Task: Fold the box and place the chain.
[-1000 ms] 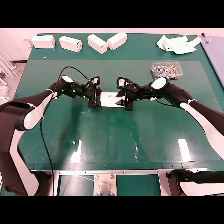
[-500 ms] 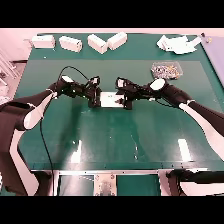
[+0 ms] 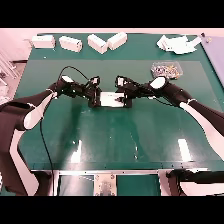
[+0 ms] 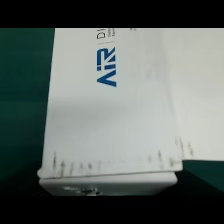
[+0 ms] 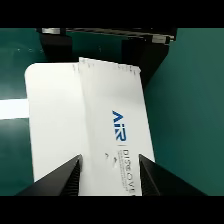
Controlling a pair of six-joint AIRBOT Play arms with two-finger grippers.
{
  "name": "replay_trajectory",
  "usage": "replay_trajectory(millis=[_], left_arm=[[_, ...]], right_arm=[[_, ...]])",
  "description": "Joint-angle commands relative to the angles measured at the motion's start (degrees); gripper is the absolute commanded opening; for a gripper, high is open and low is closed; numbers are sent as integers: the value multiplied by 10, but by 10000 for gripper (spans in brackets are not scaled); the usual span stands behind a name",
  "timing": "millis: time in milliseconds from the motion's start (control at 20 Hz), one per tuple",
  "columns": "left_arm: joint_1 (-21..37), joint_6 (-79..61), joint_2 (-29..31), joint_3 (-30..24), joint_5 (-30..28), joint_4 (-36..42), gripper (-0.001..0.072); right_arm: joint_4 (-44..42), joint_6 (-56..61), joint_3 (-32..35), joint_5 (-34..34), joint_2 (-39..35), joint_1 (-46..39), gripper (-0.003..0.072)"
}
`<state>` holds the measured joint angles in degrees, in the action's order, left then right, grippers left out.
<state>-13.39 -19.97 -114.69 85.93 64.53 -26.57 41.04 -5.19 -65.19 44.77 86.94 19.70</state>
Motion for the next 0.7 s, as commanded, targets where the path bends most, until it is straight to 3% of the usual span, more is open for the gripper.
replay_trajectory(millis=[0, 350, 650], left_arm=[[0, 0, 0, 0, 0, 0, 526], [0, 0, 0, 0, 0, 0, 526], [0, 0, 0, 0, 0, 0, 526]], right_arm=[[-1, 0, -2, 83, 0, -6, 456], [0, -5, -27, 95, 31, -25, 438], [1, -5, -37, 105, 39, -22, 357]])
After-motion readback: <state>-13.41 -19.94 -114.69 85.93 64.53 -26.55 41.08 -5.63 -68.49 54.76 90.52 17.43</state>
